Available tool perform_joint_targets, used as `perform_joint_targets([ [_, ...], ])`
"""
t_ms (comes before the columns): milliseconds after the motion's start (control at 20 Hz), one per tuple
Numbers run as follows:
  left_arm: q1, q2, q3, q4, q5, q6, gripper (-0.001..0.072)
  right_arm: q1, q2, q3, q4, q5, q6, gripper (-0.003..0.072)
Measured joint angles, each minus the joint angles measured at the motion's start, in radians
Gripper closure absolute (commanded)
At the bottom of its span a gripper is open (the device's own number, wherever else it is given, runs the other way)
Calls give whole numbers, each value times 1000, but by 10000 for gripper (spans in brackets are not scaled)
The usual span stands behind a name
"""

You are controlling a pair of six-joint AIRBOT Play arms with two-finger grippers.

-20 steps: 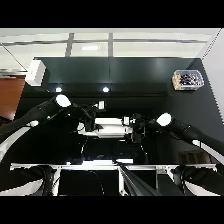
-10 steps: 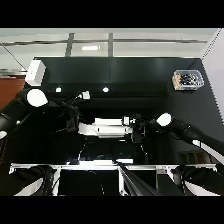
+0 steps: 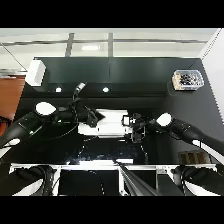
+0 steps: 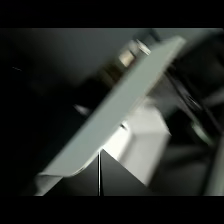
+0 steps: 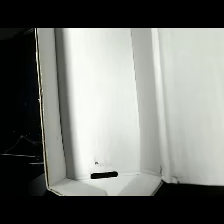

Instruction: Fold the box and place the chain.

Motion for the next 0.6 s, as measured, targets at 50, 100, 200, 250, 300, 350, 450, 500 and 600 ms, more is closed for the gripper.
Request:
perform_joint_targets([
  [50,-2,-26,1,-6,31,10,682,0,0,0,0,0,0,226],
  [100,-3,-51,7,5,35,16,682,0,0,0,0,0,0,226],
  [200,-5,-103,30,67,21,11,682,0,0,0,0,0,0,226],
  [250,-7,-129,43,111,3,-7,682,0,0,0,0,0,-1,226],
  [300,-10,-150,57,158,-18,-18,683,0,0,1,-2,0,-2,226],
  [350,-12,-166,72,206,-32,-30,682,0,0,1,-2,0,-2,226],
  [450,-16,-178,105,290,-54,-43,683,0,0,1,-2,0,-3,225],
  [500,-15,-172,124,331,-69,-47,682,0,0,1,-2,0,-3,226],
  [600,-3,-137,153,380,-87,-54,682,0,0,1,-2,0,-2,226],
])
